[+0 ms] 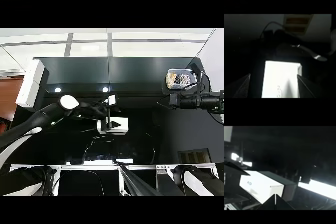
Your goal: Fold the box and place the chain.
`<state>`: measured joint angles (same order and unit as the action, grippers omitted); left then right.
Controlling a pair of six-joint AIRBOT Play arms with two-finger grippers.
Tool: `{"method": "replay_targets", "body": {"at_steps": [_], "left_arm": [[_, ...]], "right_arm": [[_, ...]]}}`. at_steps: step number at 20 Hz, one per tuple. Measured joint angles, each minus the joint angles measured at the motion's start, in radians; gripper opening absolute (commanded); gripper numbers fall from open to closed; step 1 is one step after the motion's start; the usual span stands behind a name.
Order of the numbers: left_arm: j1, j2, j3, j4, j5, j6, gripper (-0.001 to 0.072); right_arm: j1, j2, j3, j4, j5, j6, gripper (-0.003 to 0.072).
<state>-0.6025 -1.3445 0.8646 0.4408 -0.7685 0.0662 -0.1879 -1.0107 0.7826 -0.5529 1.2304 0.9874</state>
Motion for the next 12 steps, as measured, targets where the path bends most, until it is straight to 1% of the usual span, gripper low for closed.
{"method": "replay_targets", "body": {"at_steps": [4, 7, 12], "left_arm": [[-0.020, -0.077, 0.052, -0.003, -0.001, -0.064, 0.0710], [-0.024, -0.103, 0.064, 0.010, -0.021, -0.083, 0.0710], [-0.026, -0.122, 0.070, 0.076, -0.079, -0.098, 0.0710]], "right_arm": [[0.002, 0.002, 0.000, -0.001, -0.013, -0.013, 0.0010], [0.002, 0.001, 0.000, -0.002, -0.018, -0.024, 0.0010], [0.002, 0.002, 0.000, -0.002, -0.022, -0.037, 0.0010]]}}
